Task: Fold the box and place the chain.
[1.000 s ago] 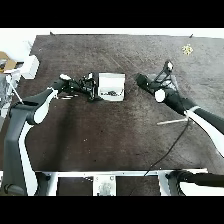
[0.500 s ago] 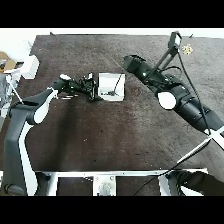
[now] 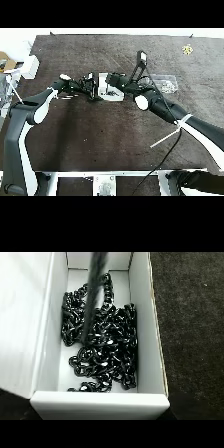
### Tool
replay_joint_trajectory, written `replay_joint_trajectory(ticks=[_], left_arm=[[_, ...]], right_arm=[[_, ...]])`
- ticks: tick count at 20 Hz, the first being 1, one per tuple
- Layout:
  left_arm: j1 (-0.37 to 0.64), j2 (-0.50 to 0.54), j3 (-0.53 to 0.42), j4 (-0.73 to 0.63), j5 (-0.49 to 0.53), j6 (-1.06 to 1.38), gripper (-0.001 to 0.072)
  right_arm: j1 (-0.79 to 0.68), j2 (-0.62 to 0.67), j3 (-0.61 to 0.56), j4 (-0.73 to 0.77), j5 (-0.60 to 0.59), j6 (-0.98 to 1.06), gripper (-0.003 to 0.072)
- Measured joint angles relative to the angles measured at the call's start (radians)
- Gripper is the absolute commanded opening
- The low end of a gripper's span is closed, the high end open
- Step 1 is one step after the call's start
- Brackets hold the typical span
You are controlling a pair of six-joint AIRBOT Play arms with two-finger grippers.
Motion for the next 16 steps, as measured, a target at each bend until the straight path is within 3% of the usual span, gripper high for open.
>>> replay_joint_trajectory(ticks=[5,9,16], left_arm=[[0.000,0.000,0.000,0.000,0.000,0.000,0.0163],[0.000,0.000,0.000,0.000,0.000,0.000,0.0163],[0.000,0.000,0.000,0.000,0.000,0.000,0.0163]], right_arm=[[-0.025,-0.011,0.001,-0.074,0.126,-0.004,0.0377],[-0.135,0.013,-0.037,-0.132,0.245,-0.005,0.0377],[-0.404,0.002,-0.186,-0.131,0.227,-0.003,0.0377]])
